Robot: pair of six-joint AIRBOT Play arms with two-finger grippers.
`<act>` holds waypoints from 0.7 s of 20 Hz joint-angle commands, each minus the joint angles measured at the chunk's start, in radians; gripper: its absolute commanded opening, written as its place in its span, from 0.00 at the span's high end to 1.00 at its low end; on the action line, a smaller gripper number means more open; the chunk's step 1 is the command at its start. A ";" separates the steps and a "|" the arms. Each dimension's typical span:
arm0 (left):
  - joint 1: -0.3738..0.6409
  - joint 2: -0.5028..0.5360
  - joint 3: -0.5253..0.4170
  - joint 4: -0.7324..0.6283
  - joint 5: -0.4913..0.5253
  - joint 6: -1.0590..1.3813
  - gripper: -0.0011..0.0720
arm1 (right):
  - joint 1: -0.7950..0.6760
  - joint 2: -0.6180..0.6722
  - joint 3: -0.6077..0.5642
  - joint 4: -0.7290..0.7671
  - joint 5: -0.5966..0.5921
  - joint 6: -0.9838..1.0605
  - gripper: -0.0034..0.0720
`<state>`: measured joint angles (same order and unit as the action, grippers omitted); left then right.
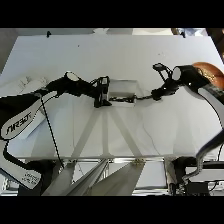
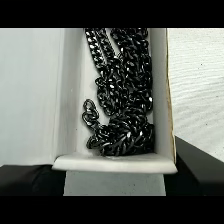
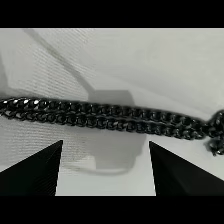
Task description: Fold the box and place the chain.
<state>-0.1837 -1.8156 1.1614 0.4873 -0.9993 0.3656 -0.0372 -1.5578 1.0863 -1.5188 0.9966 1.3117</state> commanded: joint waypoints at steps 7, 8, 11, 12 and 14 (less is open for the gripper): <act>0.001 0.001 0.000 0.000 0.000 0.000 0.30 | 0.002 -0.037 -0.003 0.005 -0.048 -0.001 0.72; 0.001 0.001 0.000 0.000 0.000 0.000 0.30 | 0.009 -0.034 -0.003 0.005 -0.041 -0.004 0.72; 0.001 0.001 0.000 0.000 0.000 0.000 0.30 | 0.032 -0.014 -0.003 -0.005 -0.031 -0.005 0.52; 0.001 0.001 0.000 0.000 0.000 0.000 0.30 | 0.039 -0.008 -0.003 -0.009 -0.042 -0.005 0.51; 0.001 0.001 0.000 0.000 0.000 0.000 0.30 | 0.050 -0.005 -0.003 -0.020 -0.051 -0.004 0.50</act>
